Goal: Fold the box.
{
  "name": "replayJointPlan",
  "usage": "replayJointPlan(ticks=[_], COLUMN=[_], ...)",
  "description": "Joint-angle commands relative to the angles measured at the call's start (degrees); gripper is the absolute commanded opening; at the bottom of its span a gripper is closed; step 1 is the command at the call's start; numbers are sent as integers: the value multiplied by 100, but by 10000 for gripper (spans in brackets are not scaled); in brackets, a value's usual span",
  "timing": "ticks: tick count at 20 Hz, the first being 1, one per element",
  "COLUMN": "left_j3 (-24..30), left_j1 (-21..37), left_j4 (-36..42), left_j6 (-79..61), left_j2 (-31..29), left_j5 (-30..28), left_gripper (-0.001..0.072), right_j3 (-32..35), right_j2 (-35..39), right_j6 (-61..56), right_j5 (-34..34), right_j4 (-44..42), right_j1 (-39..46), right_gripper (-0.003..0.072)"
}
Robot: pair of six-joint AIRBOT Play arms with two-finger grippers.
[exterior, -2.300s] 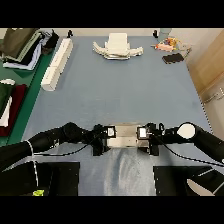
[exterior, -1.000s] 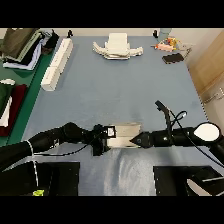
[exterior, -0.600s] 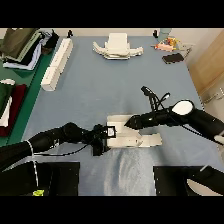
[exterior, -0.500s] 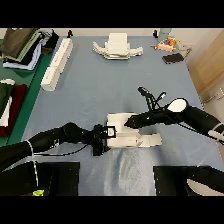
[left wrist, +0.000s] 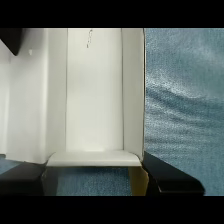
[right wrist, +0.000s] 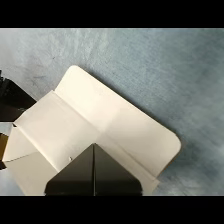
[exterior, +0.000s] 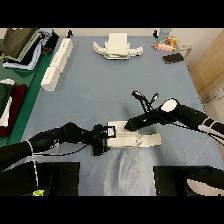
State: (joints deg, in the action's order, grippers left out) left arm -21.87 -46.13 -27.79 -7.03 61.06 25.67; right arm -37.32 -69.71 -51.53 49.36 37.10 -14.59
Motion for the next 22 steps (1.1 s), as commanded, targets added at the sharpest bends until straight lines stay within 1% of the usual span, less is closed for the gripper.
replayJointPlan(ticks=[1, 7, 11, 14, 17, 20, 22], left_j3=[2, 2, 2, 2, 2, 2, 2], left_j1=[4, 4, 4, 4, 4, 4, 4], left_j4=[-2, -2, -2, -4, -2, -2, -2], left_j6=[-2, -2, -4, -2, -2, -2, -2], left_j2=[2, 2, 2, 2, 2, 2, 2], left_j5=[-2, -2, -2, -2, -2, -2, -2], left_gripper=[404, 404, 404, 404, 404, 403, 404], right_j3=[-4, -13, -315, -669, -699, -520, -175], right_j2=[-22, -17, 227, 761, 1534, 2271, 2752], right_j6=[57, 55, 55, 50, 50, 57, 260], right_j5=[39, 149, 715, 1198, 1589, 1941, 2068], right_j4=[20, -9, 92, 210, 299, 601, 1110], right_j1=[-7, -7, 0, 46, 44, 44, 44], right_gripper=[5, 5, 5, 5, 5, 5, 5])
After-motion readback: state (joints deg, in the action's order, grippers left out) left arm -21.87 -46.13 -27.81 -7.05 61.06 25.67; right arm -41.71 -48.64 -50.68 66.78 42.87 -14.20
